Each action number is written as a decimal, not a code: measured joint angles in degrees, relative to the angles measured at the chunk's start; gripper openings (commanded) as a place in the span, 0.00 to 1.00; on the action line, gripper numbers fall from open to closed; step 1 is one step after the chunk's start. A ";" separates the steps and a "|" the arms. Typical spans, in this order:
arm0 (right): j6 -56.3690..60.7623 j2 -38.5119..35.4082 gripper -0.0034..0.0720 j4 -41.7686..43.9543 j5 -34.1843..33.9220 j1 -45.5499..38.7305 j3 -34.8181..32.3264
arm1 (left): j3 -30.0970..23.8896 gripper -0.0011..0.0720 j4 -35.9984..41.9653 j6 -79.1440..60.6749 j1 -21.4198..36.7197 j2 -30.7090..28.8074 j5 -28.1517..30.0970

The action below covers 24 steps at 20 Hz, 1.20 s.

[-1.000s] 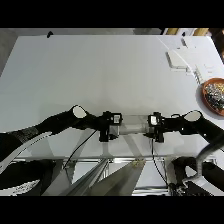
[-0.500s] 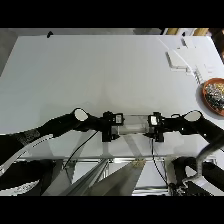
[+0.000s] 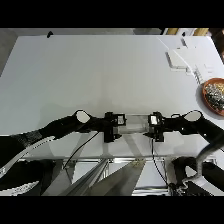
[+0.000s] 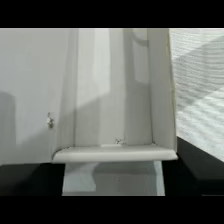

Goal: Fold the box and place the chain.

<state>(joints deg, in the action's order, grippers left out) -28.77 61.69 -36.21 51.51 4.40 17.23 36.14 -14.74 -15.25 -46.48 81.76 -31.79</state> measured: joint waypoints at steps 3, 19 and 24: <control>0.00 0.00 0.59 -0.02 0.02 0.00 0.00 | 0.00 0.47 -0.15 0.02 0.00 0.17 0.00; -0.02 0.00 0.59 -0.02 0.09 0.00 0.00 | 0.00 0.47 -1.14 0.15 0.00 0.31 0.11; -0.02 0.00 0.59 -0.02 0.11 0.00 0.00 | 0.00 0.47 -1.14 0.15 0.00 0.31 0.09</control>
<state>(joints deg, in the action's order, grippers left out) -28.80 61.69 -36.23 51.62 4.40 17.23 36.14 -15.88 -15.09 -46.48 82.06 -31.70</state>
